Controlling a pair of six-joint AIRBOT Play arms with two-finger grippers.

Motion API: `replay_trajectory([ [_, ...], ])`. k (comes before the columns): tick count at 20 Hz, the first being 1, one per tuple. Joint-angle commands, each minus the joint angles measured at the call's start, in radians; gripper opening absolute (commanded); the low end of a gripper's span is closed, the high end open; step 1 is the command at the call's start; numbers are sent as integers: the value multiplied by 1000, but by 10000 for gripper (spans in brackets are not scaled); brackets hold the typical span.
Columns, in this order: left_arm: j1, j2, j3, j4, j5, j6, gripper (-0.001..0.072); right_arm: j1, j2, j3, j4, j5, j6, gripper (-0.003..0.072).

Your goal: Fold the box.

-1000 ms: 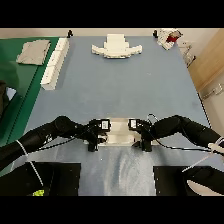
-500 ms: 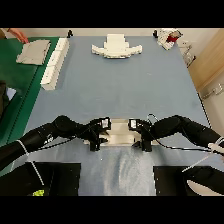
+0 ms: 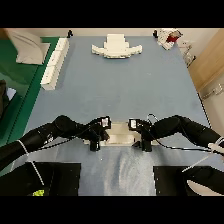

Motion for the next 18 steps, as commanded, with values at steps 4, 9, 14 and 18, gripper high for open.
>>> replay_trajectory([
  [4,2,68,26,275,-40,-380,13,0,1,1,0,0,0,451],
  [9,49,256,99,649,-208,-1161,13,0,1,1,0,0,0,451],
  [14,309,358,95,807,-383,-1686,13,0,1,1,0,0,0,451],
  [18,465,294,1,654,-432,-1647,13,0,1,1,0,0,0,451],
])
